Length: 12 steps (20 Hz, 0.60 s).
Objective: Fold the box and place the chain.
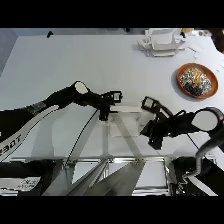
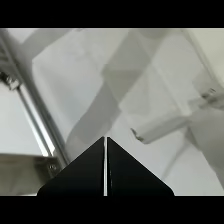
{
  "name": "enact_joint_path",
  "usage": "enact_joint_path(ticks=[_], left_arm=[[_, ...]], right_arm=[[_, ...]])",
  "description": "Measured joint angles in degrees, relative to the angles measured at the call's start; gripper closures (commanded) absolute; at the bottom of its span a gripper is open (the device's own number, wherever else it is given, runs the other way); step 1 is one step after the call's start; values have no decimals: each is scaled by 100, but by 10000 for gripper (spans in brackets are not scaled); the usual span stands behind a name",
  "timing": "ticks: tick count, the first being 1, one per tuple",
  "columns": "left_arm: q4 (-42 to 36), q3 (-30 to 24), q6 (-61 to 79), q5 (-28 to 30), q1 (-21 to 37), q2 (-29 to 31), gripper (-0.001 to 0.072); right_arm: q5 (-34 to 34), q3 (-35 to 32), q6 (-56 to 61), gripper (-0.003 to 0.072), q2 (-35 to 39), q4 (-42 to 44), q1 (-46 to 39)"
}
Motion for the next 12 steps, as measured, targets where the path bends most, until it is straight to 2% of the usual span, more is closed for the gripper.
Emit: enact_joint_path(ticks=[1, 2, 3, 4, 5, 12], left_arm=[[0, 0, 0, 0, 0, 0, 699], [0, 0, 0, 0, 0, 0, 699], [0, 0, 0, 0, 0, 0, 699], [0, 0, -2, 0, 0, 0, 699], [0, 0, -2, 0, 0, 0, 699], [0, 0, -2, 0, 0, 0, 699]], right_arm=[[-63, -31, -205, 668, -68, -166, 249], [-111, -55, -361, 629, -144, -365, 459], [-170, -76, -492, 412, -234, -538, 625], [-275, -94, -592, 118, -319, -678, 728], [-457, -136, -682, -22, -402, -817, 813], [-2339, -901, -1080, -12, -599, -1578, 1023]])
